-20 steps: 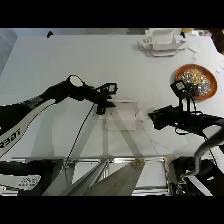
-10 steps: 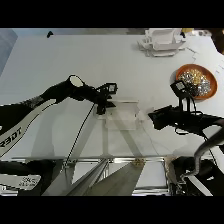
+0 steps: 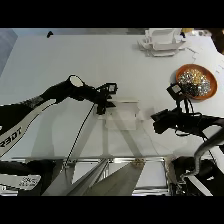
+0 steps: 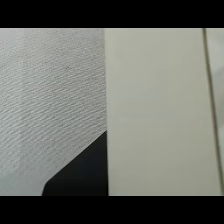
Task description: Fold the box and place the chain.
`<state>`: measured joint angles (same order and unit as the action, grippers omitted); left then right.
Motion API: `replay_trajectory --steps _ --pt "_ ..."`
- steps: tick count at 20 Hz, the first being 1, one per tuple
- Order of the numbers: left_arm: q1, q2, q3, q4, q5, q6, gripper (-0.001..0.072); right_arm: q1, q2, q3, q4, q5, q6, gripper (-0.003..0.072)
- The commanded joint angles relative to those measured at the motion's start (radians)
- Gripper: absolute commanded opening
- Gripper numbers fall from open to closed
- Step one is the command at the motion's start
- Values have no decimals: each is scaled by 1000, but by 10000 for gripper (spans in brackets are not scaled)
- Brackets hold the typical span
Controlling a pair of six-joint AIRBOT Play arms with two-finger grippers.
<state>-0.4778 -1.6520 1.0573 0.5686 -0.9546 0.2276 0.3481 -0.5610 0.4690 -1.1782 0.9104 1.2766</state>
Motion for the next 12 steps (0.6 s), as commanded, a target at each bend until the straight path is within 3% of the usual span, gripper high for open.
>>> replay_trajectory --steps 1,12 --pt "1 -1 0 1 0 0 9 1 0 0 6 154 -83 18" --pt "-2 -1 0 1 2 1 10 1 0 0 13 201 -70 19"
